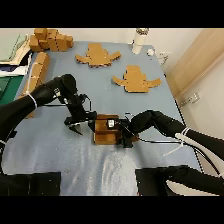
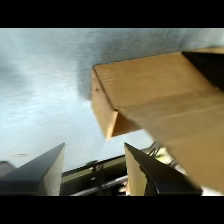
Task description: Fold the box.
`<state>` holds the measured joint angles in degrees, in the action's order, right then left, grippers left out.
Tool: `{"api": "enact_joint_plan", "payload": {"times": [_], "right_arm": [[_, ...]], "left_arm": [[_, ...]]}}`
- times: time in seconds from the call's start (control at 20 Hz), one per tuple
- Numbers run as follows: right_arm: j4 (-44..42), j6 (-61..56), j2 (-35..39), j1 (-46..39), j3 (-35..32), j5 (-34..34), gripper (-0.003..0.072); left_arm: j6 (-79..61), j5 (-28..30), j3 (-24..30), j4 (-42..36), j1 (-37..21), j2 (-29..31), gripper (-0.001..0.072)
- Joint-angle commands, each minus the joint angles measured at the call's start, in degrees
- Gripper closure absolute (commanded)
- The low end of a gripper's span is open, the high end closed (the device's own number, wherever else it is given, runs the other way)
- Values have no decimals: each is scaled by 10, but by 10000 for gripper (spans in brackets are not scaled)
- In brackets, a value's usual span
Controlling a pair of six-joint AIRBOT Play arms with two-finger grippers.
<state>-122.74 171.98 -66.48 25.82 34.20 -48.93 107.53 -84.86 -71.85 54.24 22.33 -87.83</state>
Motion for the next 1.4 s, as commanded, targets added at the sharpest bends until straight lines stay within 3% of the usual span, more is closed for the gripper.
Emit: {"api": "enact_joint_plan", "payload": {"times": [0.0,0.05,0.1,0.35,0.5,0.65,0.8,0.9,0.95,1.0,1.1,1.35], "right_arm": [[0,0,0,0,0,0,179],[0,1,0,0,0,0,179],[0,0,0,0,0,0,179],[0,1,0,0,0,0,179],[0,1,0,0,0,0,179],[0,1,0,0,0,0,179],[0,0,0,0,0,0,179],[0,1,0,0,0,0,179],[0,1,0,0,0,0,179],[0,1,0,0,0,0,179],[0,0,0,0,0,0,179],[0,1,0,0,0,0,179]], "left_arm": [[-174,-32,0,-6,-63,0,157],[-249,-32,0,-6,-78,0,372],[-334,-30,0,-6,-93,0,702],[-591,16,2,-1,-111,0,699],[-664,95,36,1,-89,19,702],[-714,209,115,28,-60,68,703],[-854,328,233,-21,-78,131,700],[-1039,334,288,-99,-79,151,694],[-1113,322,305,-152,-76,151,496],[-1178,328,320,-214,-71,150,8],[-1212,343,330,-246,-56,150,31],[-1212,392,332,-229,-4,150,14]]}}
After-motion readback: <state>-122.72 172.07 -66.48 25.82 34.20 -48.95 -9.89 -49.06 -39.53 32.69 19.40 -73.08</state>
